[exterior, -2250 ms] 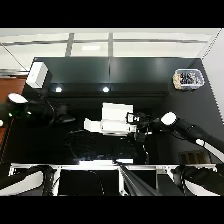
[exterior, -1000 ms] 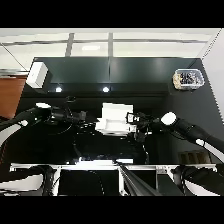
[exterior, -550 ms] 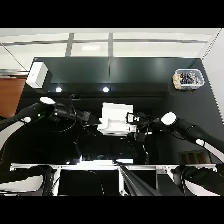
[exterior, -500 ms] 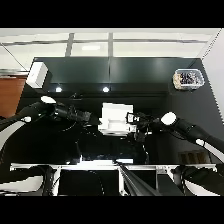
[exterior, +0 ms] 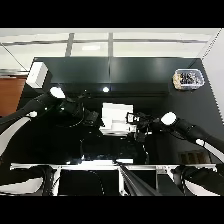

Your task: Fold the box and place the chain.

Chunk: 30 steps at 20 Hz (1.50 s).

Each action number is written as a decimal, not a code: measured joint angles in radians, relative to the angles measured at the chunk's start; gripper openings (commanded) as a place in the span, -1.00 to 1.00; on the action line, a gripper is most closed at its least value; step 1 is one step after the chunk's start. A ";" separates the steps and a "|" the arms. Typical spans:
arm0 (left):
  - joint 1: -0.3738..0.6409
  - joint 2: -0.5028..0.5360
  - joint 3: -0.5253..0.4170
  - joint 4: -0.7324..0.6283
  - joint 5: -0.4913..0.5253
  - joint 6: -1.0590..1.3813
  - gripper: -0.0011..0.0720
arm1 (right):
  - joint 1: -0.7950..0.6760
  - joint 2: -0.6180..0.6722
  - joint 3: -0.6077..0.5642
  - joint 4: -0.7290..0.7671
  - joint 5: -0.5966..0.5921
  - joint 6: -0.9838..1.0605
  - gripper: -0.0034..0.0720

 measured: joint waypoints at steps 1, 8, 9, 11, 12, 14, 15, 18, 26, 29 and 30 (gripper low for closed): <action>-0.015 0.000 0.014 0.034 0.001 -0.045 0.17 | 0.000 0.000 0.000 0.000 0.000 0.000 0.24; -0.115 0.000 0.072 0.201 0.064 -0.282 0.16 | 0.000 0.000 0.000 0.000 0.000 0.000 0.24; -0.124 0.000 0.075 0.212 0.071 -0.301 0.16 | 0.000 0.000 0.000 0.000 0.000 0.000 0.24; -0.142 0.000 0.078 0.235 0.087 -0.335 0.15 | 0.000 0.000 0.000 0.000 0.000 0.000 0.24; -0.151 0.000 0.080 0.253 0.092 -0.357 0.15 | 0.000 0.000 0.000 0.000 0.000 0.000 0.24; -0.172 0.000 0.087 0.306 0.098 -0.419 0.15 | 0.000 0.000 0.000 0.000 0.000 0.000 0.24; -0.185 0.000 0.093 0.343 0.106 -0.452 0.15 | 0.000 0.000 0.000 0.000 0.000 0.000 0.24; -0.225 0.000 0.114 0.441 0.129 -0.546 0.15 | 0.000 0.000 0.000 0.000 -0.001 0.000 0.24; -0.375 -0.010 0.192 0.704 0.125 -0.837 0.15 | 0.000 0.000 0.000 0.000 -0.002 0.000 0.24; -0.433 -0.020 0.226 0.765 0.118 -0.927 0.15 | 0.000 0.000 0.000 0.000 -0.002 0.000 0.24; -0.448 -0.026 0.238 0.781 0.112 -0.948 0.15 | 0.000 0.000 0.000 0.000 -0.002 0.000 0.24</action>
